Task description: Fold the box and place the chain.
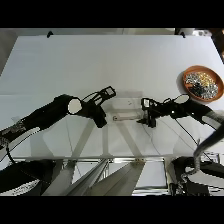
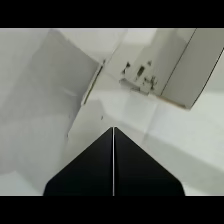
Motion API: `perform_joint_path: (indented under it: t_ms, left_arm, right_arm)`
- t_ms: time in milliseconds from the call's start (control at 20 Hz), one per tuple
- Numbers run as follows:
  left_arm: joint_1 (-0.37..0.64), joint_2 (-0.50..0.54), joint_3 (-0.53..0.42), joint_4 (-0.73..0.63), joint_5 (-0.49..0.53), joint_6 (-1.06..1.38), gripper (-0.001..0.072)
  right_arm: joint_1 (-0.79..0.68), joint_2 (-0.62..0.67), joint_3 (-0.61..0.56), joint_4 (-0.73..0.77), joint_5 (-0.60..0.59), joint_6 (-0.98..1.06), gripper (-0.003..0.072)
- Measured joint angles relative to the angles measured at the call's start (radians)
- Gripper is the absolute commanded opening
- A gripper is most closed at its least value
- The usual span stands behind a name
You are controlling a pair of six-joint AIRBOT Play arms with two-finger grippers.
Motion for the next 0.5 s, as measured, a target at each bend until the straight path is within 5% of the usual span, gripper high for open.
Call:
perform_joint_path:
  t_ms: [200,500]
  left_arm:
    - [0.003,0.000,-0.004,0.045,-0.062,0.206,0.0168]
    - [0.004,0.000,-0.005,0.060,-0.030,0.357,0.0176]
  right_arm:
    - [0.000,0.000,0.000,0.000,0.000,0.000,0.0407]
    - [0.000,0.000,0.000,0.000,0.000,0.000,0.0407]
